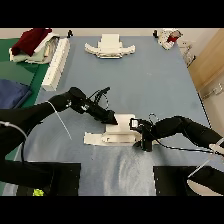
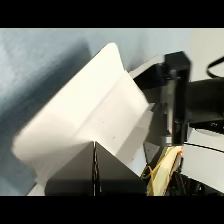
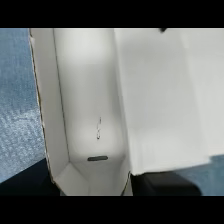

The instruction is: Fold the box.

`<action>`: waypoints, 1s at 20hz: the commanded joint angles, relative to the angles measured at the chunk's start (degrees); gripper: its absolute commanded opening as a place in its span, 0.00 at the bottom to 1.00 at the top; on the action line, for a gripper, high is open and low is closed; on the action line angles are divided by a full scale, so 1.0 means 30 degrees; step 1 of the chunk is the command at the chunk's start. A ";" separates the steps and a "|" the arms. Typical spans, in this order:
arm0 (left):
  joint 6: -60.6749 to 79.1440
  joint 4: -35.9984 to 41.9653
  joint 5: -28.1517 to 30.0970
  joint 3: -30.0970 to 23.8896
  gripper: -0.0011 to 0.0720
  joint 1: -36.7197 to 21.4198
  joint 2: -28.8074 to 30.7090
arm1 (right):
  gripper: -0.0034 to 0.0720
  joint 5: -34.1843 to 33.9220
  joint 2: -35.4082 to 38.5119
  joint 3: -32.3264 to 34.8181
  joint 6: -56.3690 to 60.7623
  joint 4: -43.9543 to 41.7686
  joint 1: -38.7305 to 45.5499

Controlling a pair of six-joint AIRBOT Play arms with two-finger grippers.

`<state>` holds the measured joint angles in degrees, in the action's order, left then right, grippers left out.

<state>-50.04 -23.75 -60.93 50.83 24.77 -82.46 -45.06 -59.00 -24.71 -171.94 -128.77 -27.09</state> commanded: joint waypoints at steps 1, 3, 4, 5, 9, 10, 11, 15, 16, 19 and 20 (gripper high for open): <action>0.0525 -0.2106 -0.0335 0.0758 0.03 -0.0022 0.2747 | 0.73 -0.0015 0.0015 0.0007 0.0000 -0.0015 -0.0015; 0.0517 -0.5333 -0.0306 0.0721 0.03 0.0525 0.5566 | 0.73 -0.0007 0.0015 0.0007 0.0000 -0.0015 -0.0015; 0.0525 -0.6892 -0.0211 0.0561 0.03 0.1049 0.7002 | 0.73 -0.0007 0.0015 0.0007 -0.0007 -0.0015 -0.0015; 0.0532 -0.8138 0.0044 0.0313 0.03 0.1639 0.8247 | 0.73 -0.0007 0.0015 0.0007 0.0000 -0.0007 -0.0015; 0.0525 -1.2298 0.1341 -0.1224 0.03 0.4422 1.1963 | 0.73 -0.0007 0.0015 0.0007 0.0000 -0.0015 -0.0015; 0.0597 -1.2662 0.1370 -0.1661 0.03 0.4787 1.2422 | 0.73 -0.0015 0.0015 0.0007 0.0000 -0.0007 -0.0015; 0.1406 -1.2575 0.1078 -0.2200 0.03 0.4692 1.2772 | 0.73 -0.0007 0.0015 0.0007 0.0000 -0.0015 -0.0015; 0.6448 -1.0542 0.0925 -0.4801 0.96 0.3257 1.2502 | 0.73 -0.0007 0.0015 0.0007 0.0000 -0.0007 -0.0015; 0.8021 -0.9916 0.1049 -0.5282 0.96 0.2922 1.2182 | 0.73 -0.0007 0.0015 0.0007 0.0000 -0.0015 -0.0015; 1.1737 -0.8582 0.2084 -0.6164 0.96 0.2295 1.0695 | 0.73 -0.0007 0.0015 0.0007 0.0000 -0.0007 -0.0015; 1.2429 -0.8502 0.2565 -0.6193 0.96 0.2310 1.0112 | 0.73 -0.0007 0.0015 0.0007 0.0000 -0.0007 -0.0015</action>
